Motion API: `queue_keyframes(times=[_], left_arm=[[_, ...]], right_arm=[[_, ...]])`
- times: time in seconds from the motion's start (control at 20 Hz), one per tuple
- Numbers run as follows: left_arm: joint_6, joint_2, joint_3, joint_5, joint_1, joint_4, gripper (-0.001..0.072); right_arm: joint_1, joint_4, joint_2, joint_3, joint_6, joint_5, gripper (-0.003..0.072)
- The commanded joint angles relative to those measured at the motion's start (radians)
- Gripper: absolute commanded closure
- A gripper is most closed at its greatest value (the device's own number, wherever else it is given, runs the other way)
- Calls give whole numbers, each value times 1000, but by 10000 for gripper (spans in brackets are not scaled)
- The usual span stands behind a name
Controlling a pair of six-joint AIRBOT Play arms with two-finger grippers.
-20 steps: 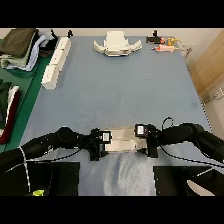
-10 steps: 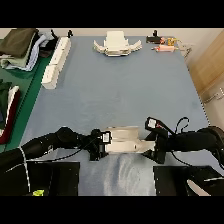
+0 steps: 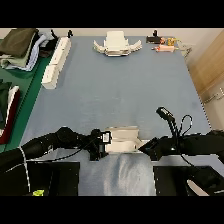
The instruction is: Fold the box.
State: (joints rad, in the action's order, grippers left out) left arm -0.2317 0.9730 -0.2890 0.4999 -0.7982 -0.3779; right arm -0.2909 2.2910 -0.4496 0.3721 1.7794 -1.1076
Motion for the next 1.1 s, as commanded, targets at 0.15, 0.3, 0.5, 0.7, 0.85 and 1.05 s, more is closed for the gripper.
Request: queue_keyframes(times=[0.15, 0.3, 0.5, 0.7, 0.85, 1.05], left_arm=[[0, 0, -1, -1, 0, 0, 190], [0, 0, -1, 0, 0, 0, 190], [0, 0, -1, 0, 0, 0, 191], [0, 0, -1, 0, 0, 0, 190], [0, 0, -1, 0, 0, 0, 190], [0, 0, -1, 0, 0, 0, 190]], right_arm=[[-42, 73, -124, 62, 35, 137, 685], [-48, 53, -282, 179, 92, 208, 685], [-50, 18, -541, 301, 145, 238, 686], [-52, 20, -702, 329, 208, 274, 686], [-57, 20, -773, 328, 232, 270, 686], [-72, 20, -816, 328, 243, 266, 686]])
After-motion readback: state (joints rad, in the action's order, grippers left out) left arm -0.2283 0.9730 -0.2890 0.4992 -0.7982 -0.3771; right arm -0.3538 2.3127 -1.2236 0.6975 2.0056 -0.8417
